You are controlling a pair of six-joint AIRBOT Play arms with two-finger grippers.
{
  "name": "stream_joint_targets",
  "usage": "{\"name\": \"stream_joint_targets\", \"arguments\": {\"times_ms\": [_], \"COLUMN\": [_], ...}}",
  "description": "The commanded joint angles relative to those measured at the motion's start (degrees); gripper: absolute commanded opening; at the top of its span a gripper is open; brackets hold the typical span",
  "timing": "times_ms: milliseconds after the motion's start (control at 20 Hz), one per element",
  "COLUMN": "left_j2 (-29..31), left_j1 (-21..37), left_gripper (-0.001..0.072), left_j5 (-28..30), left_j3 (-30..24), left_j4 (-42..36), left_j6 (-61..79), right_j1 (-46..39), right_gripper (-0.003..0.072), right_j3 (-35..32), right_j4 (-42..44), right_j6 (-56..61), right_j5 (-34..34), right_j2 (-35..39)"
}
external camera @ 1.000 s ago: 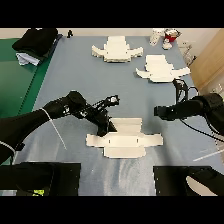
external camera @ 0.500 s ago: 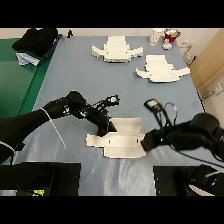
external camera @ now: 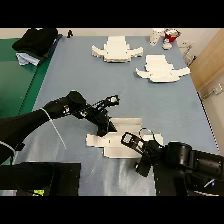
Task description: Fold the box.
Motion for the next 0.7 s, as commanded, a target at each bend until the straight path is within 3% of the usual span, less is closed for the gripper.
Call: {"name": "stream_joint_targets", "arguments": {"times_ms": [0, 250, 650], "left_j2": [0.02, 0.02, 0.02], "left_j1": [-0.02, -0.02, -0.02], "left_gripper": [0.0014, 0.0014, 0.0014], "left_j5": [-0.02, 0.0, 0.0], "left_j3": [0.02, 0.02, 0.02], "left_j4": [-0.02, -0.04, -0.22], "left_j6": [0.0, 0.0, 0.0], "right_j1": [1.07, 0.96, 0.63], "right_gripper": [0.0714, 0.0714, 0.0716], "right_j3": [-0.33, 1.16, 2.1], "right_j4": [-6.34, -13.29, -18.14], "right_j6": [-0.37, 4.24, 11.96], "right_j5": [1.01, 2.95, 0.2], "right_j2": [-4.39, -5.33, 3.13]}}
